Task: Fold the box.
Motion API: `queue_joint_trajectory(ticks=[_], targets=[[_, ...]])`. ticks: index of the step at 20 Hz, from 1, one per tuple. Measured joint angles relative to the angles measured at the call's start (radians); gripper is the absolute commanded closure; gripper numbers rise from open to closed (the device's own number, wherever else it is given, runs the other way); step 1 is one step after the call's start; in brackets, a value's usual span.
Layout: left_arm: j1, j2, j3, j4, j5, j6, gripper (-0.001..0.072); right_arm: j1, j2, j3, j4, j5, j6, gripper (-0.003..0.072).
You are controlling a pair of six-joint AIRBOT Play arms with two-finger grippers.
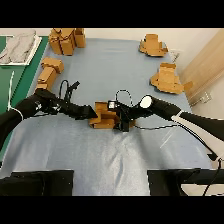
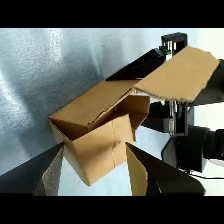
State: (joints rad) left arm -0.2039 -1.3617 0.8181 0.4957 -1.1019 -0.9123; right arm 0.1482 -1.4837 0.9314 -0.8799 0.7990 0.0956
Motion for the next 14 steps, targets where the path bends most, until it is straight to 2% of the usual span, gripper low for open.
queue_joint_trajectory(ticks=[8,14], targets=[[-0.152,0.027,0.074,0.232,0.07,-0.349,0.0131,0.0,0.0,0.0,0.0,-0.003,-0.001,0.0286],[-0.272,0.028,0.128,0.509,0.093,-0.709,0.013,0.0,0.0,0.0,0.0,-0.003,0.001,0.0285]])
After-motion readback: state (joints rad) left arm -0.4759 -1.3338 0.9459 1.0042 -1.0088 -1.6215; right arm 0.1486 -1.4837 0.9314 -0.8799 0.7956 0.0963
